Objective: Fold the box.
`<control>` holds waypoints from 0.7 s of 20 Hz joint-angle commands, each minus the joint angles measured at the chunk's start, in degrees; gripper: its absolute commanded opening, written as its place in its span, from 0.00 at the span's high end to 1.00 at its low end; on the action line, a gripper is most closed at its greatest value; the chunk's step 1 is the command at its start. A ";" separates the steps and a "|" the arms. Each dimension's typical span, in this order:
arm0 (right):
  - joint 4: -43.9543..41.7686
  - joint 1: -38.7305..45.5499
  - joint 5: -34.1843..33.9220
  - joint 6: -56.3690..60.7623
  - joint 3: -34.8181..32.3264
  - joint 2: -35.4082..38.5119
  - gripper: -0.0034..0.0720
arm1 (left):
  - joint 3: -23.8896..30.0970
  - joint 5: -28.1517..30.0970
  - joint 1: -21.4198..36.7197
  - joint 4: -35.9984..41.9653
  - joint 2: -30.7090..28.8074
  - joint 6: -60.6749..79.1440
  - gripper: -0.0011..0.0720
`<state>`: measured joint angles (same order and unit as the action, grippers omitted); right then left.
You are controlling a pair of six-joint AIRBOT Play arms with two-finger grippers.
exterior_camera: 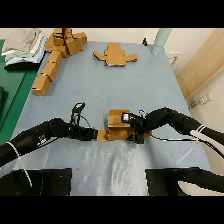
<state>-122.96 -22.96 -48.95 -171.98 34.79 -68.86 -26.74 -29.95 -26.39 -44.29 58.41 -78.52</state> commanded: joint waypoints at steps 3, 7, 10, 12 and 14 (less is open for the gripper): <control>-0.02 0.00 0.00 0.00 0.00 0.00 0.26 | -3.54 1.51 -3.28 2.14 0.52 0.07 0.97; -0.02 0.02 0.00 0.00 0.00 0.00 0.26 | -5.53 0.83 -3.28 5.77 0.52 0.09 0.97; -0.02 0.02 0.00 0.00 0.00 0.00 0.26 | -6.78 0.81 -3.26 5.75 0.52 0.09 0.96; -0.04 0.02 0.02 0.00 0.00 0.00 0.26 | -6.82 0.61 -3.28 5.77 0.70 0.11 0.44; -0.02 0.02 0.00 0.00 0.00 0.00 0.26 | -6.82 0.33 -3.28 5.77 1.18 0.11 0.51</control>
